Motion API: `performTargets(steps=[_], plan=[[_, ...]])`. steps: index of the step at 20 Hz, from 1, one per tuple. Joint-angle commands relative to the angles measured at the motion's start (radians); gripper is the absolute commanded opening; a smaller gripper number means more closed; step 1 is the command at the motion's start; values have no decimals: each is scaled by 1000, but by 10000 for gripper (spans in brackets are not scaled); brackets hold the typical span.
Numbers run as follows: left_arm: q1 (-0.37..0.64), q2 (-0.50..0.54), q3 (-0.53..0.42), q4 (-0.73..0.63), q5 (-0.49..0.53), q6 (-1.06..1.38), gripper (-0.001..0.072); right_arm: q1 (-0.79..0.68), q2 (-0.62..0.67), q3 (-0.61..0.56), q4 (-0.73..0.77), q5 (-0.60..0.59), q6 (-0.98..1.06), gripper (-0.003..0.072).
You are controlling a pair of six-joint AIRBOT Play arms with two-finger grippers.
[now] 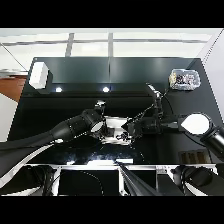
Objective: Fold the box and place the chain.
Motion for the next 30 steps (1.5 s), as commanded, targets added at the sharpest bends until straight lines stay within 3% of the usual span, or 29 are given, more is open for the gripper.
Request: performTargets(steps=[1,6,10,13,14,15,16,17,18,19,21,26,30], plan=[[0,0,0,0,0,0,34,-34,9,0,-17,21,0,149],[0,0,0,0,0,0,34,-248,148,1,-72,146,-15,147],[0,0,0,1,1,0,34,-443,202,-5,-320,248,-14,148],[0,0,0,0,1,0,34,-532,198,-90,-592,77,100,151],[0,0,0,0,1,0,34,-556,184,-128,-645,6,127,243],[0,0,0,0,1,0,34,-583,146,-156,-661,-53,145,442],[0,0,0,0,1,0,34,-607,84,-163,-655,-93,144,504],[0,0,0,1,0,0,34,-622,18,-162,-652,-150,149,504],[0,0,0,0,0,0,34,-633,-48,-160,-643,-234,168,559],[0,0,0,0,0,0,34,-643,-121,-142,-633,-313,195,621],[0,0,0,0,0,0,34,-655,-261,-58,-586,-388,222,675],[0,0,0,0,0,0,34,-655,-567,198,-401,-401,232,674],[0,0,0,0,0,0,34,-653,-679,300,-375,-426,263,673]])
